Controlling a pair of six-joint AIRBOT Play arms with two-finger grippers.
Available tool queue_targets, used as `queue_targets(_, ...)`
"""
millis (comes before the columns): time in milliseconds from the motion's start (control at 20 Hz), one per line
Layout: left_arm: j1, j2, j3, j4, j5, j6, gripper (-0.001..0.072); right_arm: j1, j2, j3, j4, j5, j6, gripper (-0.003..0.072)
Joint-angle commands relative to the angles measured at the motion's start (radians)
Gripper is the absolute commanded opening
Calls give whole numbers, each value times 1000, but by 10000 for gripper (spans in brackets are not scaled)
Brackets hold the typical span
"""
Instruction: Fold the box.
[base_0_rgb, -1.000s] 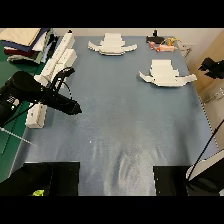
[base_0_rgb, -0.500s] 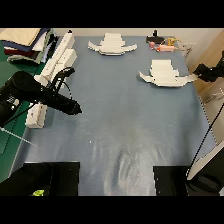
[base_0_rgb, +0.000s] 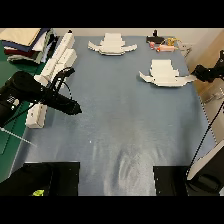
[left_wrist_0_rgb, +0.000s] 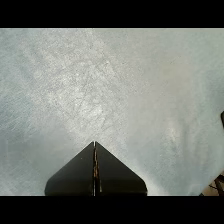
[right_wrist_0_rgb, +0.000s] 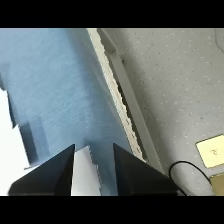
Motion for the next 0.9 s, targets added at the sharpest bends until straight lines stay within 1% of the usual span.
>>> queue_targets(0,0,0,0,0,0,0,13,1,2,2,50,-109,-84,330)
queue_targets(100,0,0,0,0,0,0,13,1,9,2,112,-181,-137,226)
queue_targets(200,0,0,0,0,0,0,14,4,26,1,154,-247,-171,0)
queue_targets(400,0,0,0,0,0,0,13,13,90,-5,273,-370,-170,0)
queue_targets(550,0,0,0,0,0,0,14,56,177,-81,302,-418,-169,-2)
queue_targets(700,0,0,0,0,0,0,13,128,302,-253,301,-412,-164,-4)
queue_targets(850,0,0,0,0,0,0,14,200,459,-500,291,-367,-159,-3)
